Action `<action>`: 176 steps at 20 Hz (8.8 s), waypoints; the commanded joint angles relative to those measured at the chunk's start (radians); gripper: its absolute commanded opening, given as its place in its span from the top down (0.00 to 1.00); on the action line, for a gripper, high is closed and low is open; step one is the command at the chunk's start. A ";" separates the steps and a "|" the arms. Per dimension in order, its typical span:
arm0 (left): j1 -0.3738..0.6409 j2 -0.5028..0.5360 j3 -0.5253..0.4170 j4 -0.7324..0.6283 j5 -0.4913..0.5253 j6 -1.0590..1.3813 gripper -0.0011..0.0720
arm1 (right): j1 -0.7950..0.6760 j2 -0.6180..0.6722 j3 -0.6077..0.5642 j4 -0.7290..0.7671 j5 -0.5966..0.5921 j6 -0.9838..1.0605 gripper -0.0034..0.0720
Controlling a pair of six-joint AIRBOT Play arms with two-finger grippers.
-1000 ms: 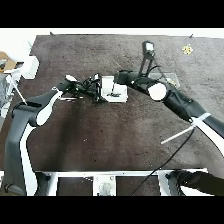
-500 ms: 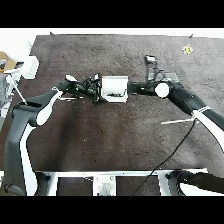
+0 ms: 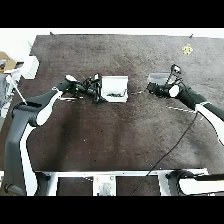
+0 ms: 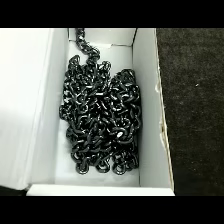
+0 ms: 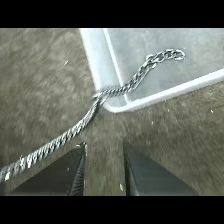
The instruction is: Fold the box and place the chain.
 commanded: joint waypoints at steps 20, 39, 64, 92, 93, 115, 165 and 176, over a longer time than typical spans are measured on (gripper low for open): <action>0.000 0.001 0.000 0.000 0.000 0.000 0.35 | 0.228 0.428 0.076 0.048 0.095 -0.206 0.95; 0.000 0.001 0.000 0.000 0.000 0.000 0.35 | 0.388 0.213 0.076 -0.109 -0.140 -0.281 0.23; 0.000 0.001 0.000 0.000 0.000 0.000 0.35 | -0.071 -0.380 0.666 0.949 0.908 -1.670 0.88; 0.000 0.001 0.000 0.000 0.000 0.000 0.35 | 0.035 -0.276 0.507 0.938 0.841 -1.983 0.58; 0.000 0.001 0.000 0.000 0.000 0.000 0.35 | 0.035 -0.277 0.507 0.930 0.810 -1.983 0.58; 0.000 0.001 0.000 0.000 0.000 0.000 0.35 | 0.022 -0.407 0.703 0.805 0.959 -1.871 0.44; 0.000 0.001 0.000 0.000 0.000 0.000 0.35 | 0.098 -0.372 0.605 0.688 0.964 -1.978 0.82; 0.000 0.001 0.000 0.000 0.000 0.000 0.35 | 0.090 -0.369 0.541 0.733 0.912 -1.983 0.63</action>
